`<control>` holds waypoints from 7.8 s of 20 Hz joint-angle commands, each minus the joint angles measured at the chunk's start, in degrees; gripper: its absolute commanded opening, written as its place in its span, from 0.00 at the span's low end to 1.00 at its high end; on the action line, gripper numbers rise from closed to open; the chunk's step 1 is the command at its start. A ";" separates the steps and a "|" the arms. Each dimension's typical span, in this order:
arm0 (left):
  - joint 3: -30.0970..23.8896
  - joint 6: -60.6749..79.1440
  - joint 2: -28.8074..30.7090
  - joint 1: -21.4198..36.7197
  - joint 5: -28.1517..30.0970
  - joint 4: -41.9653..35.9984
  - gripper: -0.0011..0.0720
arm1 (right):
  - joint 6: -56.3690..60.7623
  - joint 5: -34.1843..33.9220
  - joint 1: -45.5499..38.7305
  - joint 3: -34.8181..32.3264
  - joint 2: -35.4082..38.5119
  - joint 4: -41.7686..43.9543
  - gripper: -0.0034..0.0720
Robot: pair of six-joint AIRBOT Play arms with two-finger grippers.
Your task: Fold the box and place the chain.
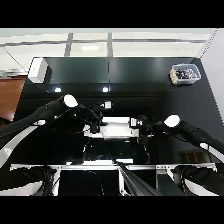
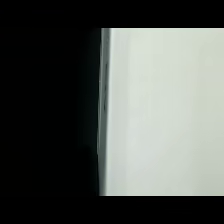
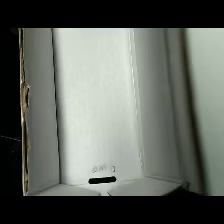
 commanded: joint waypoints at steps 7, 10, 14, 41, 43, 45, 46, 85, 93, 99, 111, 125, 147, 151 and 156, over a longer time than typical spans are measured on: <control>0.04 0.00 -0.02 0.00 -0.02 -0.20 0.05 | 2.32 -0.68 1.75 0.50 -0.72 -3.54 0.98; 0.04 -0.02 0.00 0.00 -0.09 -0.17 0.05 | 2.62 -1.01 1.81 0.50 -0.72 -3.48 0.98; 0.04 -0.24 0.04 0.00 -0.22 -0.13 0.13 | 2.60 -0.94 1.81 0.50 -0.72 -3.50 0.61; -5.49 -30.62 1.16 1.86 7.08 -14.64 0.05 | 2.40 -0.59 1.81 0.50 -0.72 -3.89 0.28; -5.49 -29.88 -0.74 0.90 4.85 -14.71 0.05 | 2.40 -0.59 1.81 0.50 -0.72 -3.89 0.28; -5.35 -29.90 0.20 1.40 5.35 -14.43 0.04 | 2.40 -0.59 1.81 0.50 -0.70 -3.89 0.28; -5.31 -29.99 1.75 2.19 5.86 -13.79 0.04 | 2.40 -0.57 1.81 0.50 -0.70 -3.89 0.28; -16.79 7.85 13.79 -1.77 10.71 -14.36 0.16 | 2.40 -0.59 1.81 0.50 -0.70 -3.89 0.28; -16.76 7.93 11.82 -2.73 10.21 -14.75 0.26 | 2.40 -0.61 1.81 0.50 -0.70 -3.89 0.28; -16.70 6.62 12.79 -2.21 10.14 -12.20 0.61 | 2.40 -0.61 1.81 0.50 -0.70 -3.89 0.28; -17.05 -69.13 25.94 25.46 -5.68 9.75 0.05 | 2.40 -0.59 1.81 0.50 -0.70 -3.91 0.28; -18.91 -54.42 4.33 18.51 -11.89 -10.29 0.05 | 2.40 -0.59 1.81 0.50 -0.70 -3.89 0.28; 1.44 -94.62 4.63 -2.93 -8.26 13.81 0.55 | 2.40 -0.59 1.81 0.50 -0.70 -3.91 0.28; 2.12 -105.98 4.57 -6.58 -7.06 22.75 0.48 | 2.40 -0.59 1.81 0.50 -0.70 -3.91 0.28; 3.06 -117.00 4.28 -10.91 -6.91 29.49 0.48 | 2.40 -0.61 1.81 0.50 -0.70 -3.91 0.28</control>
